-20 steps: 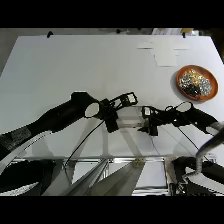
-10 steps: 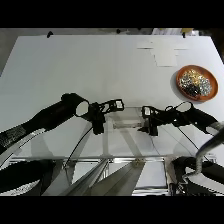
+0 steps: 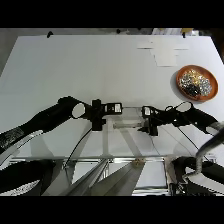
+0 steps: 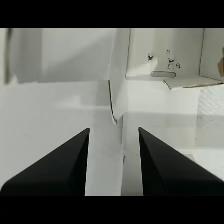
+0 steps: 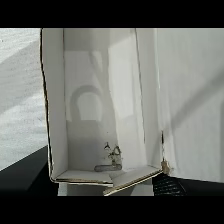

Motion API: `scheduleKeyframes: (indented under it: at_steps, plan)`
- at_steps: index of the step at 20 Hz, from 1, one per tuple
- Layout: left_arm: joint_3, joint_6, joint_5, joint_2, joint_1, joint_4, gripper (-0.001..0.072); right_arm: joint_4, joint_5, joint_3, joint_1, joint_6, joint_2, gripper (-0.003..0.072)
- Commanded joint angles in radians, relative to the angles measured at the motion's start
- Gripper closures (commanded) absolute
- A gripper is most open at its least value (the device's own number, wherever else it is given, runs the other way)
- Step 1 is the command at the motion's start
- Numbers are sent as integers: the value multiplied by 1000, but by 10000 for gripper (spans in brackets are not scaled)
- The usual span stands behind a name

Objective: Fold the box and place the chain.

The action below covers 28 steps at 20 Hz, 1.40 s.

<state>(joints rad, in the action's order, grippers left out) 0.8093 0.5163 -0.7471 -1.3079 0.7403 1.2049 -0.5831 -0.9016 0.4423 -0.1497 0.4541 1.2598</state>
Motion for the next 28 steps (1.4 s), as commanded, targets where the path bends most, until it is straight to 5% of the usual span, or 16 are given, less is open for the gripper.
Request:
scheduleKeyframes:
  at_steps: [1, 5, 8, 14, 16, 17, 24, 28]
  plan:
    - [-3, -223, 6, -6, 5, -47, 358, 1, 0, 0, 0, 0, -1, 320]
    - [-3, -292, -10, -20, 19, -92, 364, 0, 0, 0, 0, 0, -1, 320]
    - [-3, -292, -33, -24, 35, -130, 456, 0, 0, 0, 0, 0, -1, 320]
    - [-3, -292, -27, -24, 48, -180, 468, 0, 0, 0, 0, 0, -1, 320]
    - [-3, -290, -2, -24, 48, -182, 663, 0, 0, 0, 0, 0, -1, 320]
    - [-3, -289, 7, -24, 48, -200, 681, 0, 0, 0, 0, 0, -1, 320]
    - [-3, -278, 15, -54, 48, -273, 680, 0, 0, 0, 0, 0, -1, 320]
    - [-3, -249, -125, -20, 31, -240, 678, 0, 0, 0, 0, 0, -1, 320]
